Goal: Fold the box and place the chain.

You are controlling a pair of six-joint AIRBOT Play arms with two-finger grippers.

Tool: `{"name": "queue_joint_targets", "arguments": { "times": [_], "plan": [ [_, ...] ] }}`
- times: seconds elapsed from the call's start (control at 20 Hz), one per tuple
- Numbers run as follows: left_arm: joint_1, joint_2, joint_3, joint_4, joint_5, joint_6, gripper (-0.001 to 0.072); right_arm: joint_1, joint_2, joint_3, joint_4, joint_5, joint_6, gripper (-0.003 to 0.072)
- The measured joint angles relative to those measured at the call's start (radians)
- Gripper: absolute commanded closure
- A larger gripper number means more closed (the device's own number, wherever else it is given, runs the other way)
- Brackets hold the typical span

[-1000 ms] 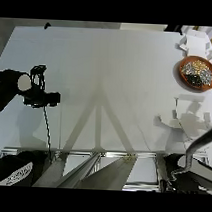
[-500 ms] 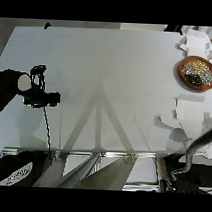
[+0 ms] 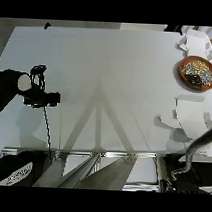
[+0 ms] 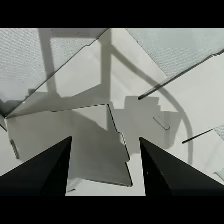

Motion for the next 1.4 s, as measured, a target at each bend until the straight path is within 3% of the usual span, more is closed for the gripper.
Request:
{"name": "queue_joint_targets", "arguments": {
  "times": [0.1, 0.35, 0.55, 1.0, 1.4],
  "plan": [
    [0.0, 0.0, 0.0, 0.0, 0.0, 0.0, 0.025, 0.0, -0.005, 0.0, 0.027, 0.017, -0.03, 0.0351],
    [0.0, 0.0, 0.0, 0.0, 0.0, 0.0, 0.025, 0.013, -0.015, 0.0, 0.104, 0.069, -0.095, 0.0423],
    [0.0, 0.0, 0.0, 0.0, 0.0, 0.0, 0.025, 0.034, -0.018, -0.001, 0.123, 0.098, -0.124, 0.0668],
    [0.0, 0.0, 0.0, 0.0, 0.0, 0.0, 0.025, 0.165, 0.016, -0.021, 0.307, 0.138, -0.272, 0.0673],
    [0.0, 0.0, 0.0, 0.0, 0.0, 0.0, 0.025, 0.446, 0.285, -0.314, 0.541, -0.035, -0.344, 0.0673]
  ]
}}
